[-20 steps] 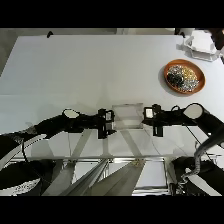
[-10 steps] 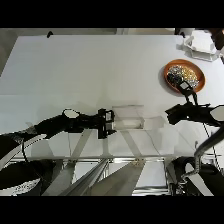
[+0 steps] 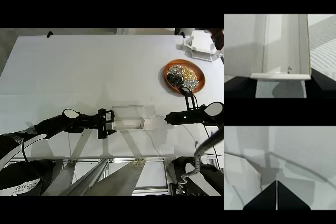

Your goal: Fold the box and place the chain.

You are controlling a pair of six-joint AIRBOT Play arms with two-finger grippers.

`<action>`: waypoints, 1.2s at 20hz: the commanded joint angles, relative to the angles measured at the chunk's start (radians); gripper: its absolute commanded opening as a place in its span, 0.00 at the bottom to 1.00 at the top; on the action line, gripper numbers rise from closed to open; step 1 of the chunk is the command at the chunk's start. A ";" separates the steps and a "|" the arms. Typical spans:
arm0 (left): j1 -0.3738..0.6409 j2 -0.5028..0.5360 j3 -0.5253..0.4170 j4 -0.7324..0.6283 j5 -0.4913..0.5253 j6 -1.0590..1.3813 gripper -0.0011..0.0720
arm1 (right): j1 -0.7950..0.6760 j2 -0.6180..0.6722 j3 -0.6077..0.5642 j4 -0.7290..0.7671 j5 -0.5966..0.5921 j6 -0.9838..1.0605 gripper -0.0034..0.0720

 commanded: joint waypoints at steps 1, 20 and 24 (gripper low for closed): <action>0.000 0.001 0.000 0.000 0.000 0.000 0.22 | 0.028 -0.077 0.000 0.063 0.032 -0.007 0.06; 0.000 0.001 0.000 0.000 0.000 0.000 0.22 | 0.084 -0.209 0.001 0.406 0.113 -0.207 0.06; 0.000 0.001 0.000 0.000 0.000 0.000 0.22 | 0.084 -0.200 0.001 0.402 0.157 -0.207 0.06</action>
